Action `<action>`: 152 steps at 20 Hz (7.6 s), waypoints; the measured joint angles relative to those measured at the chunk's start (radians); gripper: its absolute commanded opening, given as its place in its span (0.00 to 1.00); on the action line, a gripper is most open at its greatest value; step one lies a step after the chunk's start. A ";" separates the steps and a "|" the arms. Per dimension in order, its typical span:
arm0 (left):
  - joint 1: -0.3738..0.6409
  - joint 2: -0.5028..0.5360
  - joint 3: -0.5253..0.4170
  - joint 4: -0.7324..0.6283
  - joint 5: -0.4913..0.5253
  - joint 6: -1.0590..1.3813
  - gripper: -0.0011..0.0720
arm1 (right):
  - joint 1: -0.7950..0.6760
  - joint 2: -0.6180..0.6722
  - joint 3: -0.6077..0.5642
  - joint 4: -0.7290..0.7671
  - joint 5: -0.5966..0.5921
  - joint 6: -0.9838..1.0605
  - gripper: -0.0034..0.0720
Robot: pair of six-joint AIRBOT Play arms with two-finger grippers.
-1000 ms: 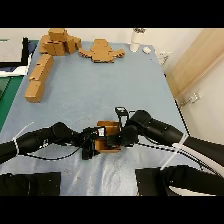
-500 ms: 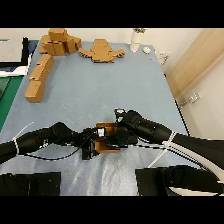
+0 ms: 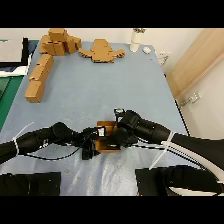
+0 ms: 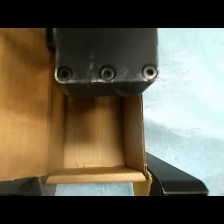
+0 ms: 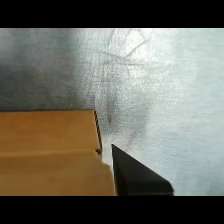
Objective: Fold the box.
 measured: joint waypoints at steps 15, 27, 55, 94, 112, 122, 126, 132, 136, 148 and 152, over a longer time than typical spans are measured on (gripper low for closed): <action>0.000 0.000 0.000 0.002 -0.001 -0.001 0.86 | -0.036 0.156 0.114 -0.020 -0.244 -0.016 0.12; 0.000 0.000 0.000 0.002 -0.001 -0.001 0.86 | -0.687 0.026 0.043 0.509 -0.046 -0.848 0.05; 0.000 0.000 0.000 0.002 -0.001 -0.001 0.86 | -0.166 0.461 -0.369 0.610 0.418 -1.733 0.05; 0.000 0.000 0.000 0.002 0.001 -0.002 0.86 | 0.056 0.512 -0.359 0.129 0.573 -1.810 0.50; 0.000 0.000 0.000 0.002 -0.001 -0.001 0.86 | 0.060 0.487 -0.355 0.119 0.563 -1.770 0.34; 0.000 0.000 0.000 0.002 -0.005 0.000 0.86 | 0.060 0.477 -0.355 0.186 0.523 -1.770 0.45; 0.000 0.000 0.000 0.002 -0.003 0.000 0.86 | 0.060 0.491 -0.341 0.187 0.515 -1.770 0.53; 0.000 0.000 0.000 0.002 -0.002 -0.001 0.86 | 0.060 0.558 -0.317 0.204 0.457 -1.622 0.30; 0.000 0.000 0.000 0.002 -0.002 -0.001 0.86 | 0.060 0.641 -0.370 0.365 0.352 -1.168 0.05; 0.000 0.000 0.000 0.002 0.000 -0.001 0.86 | 0.042 0.647 -0.592 0.716 0.878 -0.671 0.05; 0.000 0.000 0.000 0.002 -0.001 -0.002 0.86 | 0.040 0.615 -0.597 0.719 0.900 -0.658 0.05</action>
